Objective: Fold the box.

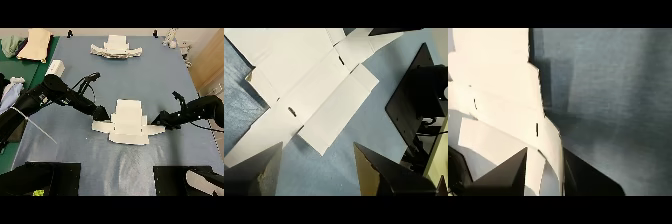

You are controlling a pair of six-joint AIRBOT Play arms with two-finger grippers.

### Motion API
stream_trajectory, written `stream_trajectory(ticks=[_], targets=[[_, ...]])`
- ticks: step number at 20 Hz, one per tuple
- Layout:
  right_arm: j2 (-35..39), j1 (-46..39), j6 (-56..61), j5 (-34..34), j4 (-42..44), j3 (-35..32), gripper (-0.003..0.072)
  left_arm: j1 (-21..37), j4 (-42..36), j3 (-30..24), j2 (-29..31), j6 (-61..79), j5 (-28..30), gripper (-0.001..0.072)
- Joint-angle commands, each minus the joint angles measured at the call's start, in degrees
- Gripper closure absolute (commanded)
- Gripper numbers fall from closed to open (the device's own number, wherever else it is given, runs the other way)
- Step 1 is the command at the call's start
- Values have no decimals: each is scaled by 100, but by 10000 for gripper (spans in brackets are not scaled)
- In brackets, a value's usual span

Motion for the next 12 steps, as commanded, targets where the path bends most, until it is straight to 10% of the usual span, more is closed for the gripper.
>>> stream_trajectory(ticks=[1, 12], targets=[[-26, 162, 743, 577, -203, 96, 359, -2, -4, 0, -2, 2, 289, 19], [404, 170, 2914, 468, -1746, 11, 361, -2, -22, 0, -2, 0, 319, 19]])
